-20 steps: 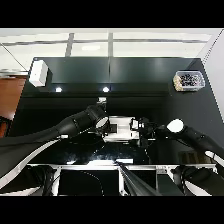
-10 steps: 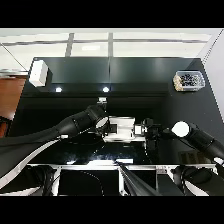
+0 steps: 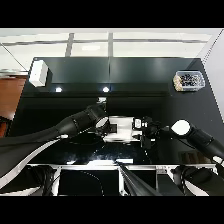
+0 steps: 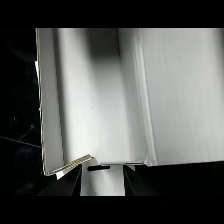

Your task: Fold the box and place the chain.

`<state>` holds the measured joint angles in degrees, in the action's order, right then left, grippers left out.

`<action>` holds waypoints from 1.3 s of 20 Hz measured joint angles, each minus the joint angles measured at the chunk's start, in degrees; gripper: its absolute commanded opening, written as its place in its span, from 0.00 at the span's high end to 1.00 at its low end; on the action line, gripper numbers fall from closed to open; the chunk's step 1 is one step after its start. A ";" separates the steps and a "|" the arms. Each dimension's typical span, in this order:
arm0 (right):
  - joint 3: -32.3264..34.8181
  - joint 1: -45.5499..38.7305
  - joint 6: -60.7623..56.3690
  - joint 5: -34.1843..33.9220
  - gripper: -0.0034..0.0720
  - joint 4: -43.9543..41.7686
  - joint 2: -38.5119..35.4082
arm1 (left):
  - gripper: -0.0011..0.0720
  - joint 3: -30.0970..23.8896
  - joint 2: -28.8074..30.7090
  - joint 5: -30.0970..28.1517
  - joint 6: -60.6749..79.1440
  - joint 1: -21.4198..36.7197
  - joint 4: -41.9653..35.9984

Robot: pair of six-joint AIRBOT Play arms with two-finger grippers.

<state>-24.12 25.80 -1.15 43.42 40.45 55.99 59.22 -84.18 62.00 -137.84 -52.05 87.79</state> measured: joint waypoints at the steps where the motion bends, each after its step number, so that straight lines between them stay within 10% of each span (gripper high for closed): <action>1: 0.00 0.00 -0.17 -0.04 0.56 -1.14 0.39 | 0.94 0.00 0.02 0.04 -0.02 0.00 0.00; 13: 0.00 0.00 -0.94 -0.17 0.55 -6.69 3.85 | 0.94 0.00 0.00 -0.04 0.00 0.00 0.02; 16: 0.00 0.00 -0.81 -0.20 0.39 -6.80 4.00 | 0.94 -0.02 0.02 -0.15 0.04 0.00 -0.07; 17: 0.00 0.00 -0.81 -0.24 0.56 -6.80 4.02 | 0.94 0.00 0.02 -0.20 0.04 0.00 -0.20; 19: 0.00 0.00 -0.81 -0.48 0.45 -6.75 4.02 | 0.94 -0.02 0.02 -0.35 0.04 0.00 -0.20; 26: -0.15 -0.13 -3.32 0.28 0.90 -6.73 3.37 | 0.94 -0.02 0.00 -0.52 0.04 0.00 -0.22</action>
<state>-24.27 25.67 -4.47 43.70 33.71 59.35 59.20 -84.18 61.47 -137.80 -52.05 87.57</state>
